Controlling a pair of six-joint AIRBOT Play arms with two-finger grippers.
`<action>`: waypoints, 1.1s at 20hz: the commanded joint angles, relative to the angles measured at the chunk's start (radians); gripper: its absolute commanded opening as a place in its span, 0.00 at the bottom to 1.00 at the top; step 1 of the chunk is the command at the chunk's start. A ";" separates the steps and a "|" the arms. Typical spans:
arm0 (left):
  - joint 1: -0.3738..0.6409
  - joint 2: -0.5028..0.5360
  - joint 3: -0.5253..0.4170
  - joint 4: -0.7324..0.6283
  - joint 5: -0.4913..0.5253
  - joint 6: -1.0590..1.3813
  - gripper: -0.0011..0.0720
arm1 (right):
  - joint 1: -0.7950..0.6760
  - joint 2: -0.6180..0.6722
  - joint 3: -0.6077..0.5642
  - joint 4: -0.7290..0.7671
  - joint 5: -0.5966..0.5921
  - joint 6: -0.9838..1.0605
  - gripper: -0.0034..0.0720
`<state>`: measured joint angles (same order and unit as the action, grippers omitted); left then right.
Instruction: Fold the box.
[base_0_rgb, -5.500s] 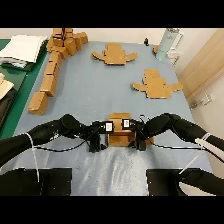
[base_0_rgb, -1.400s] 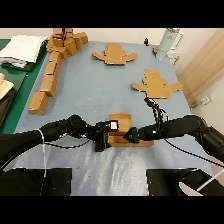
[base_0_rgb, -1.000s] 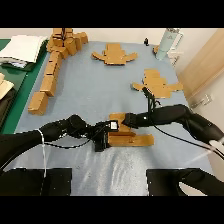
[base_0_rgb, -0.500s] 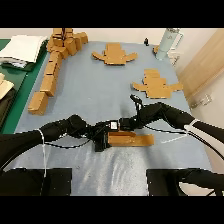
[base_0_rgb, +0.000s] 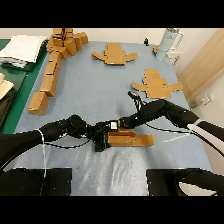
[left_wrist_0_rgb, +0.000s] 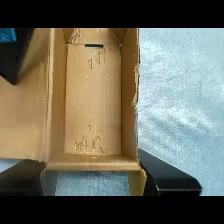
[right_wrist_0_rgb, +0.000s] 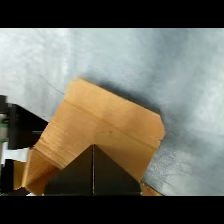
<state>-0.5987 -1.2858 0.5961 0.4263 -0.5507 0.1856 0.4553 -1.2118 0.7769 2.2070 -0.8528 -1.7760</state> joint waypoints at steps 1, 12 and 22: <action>0.000 -0.001 0.000 0.000 0.000 0.000 0.67 | 0.000 0.115 0.019 -0.071 -0.021 -0.032 0.05; 0.000 -0.001 0.000 0.000 0.000 0.000 0.67 | 0.106 0.477 -0.198 -0.163 -0.353 -0.298 0.05; 0.000 -0.001 0.000 0.000 0.000 0.000 0.67 | 0.108 0.423 -0.255 -0.554 -0.126 -0.490 0.83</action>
<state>-0.5987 -1.2858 0.5961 0.4267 -0.5507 0.1852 0.5613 -0.7696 0.5285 1.7840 -1.0595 -2.2105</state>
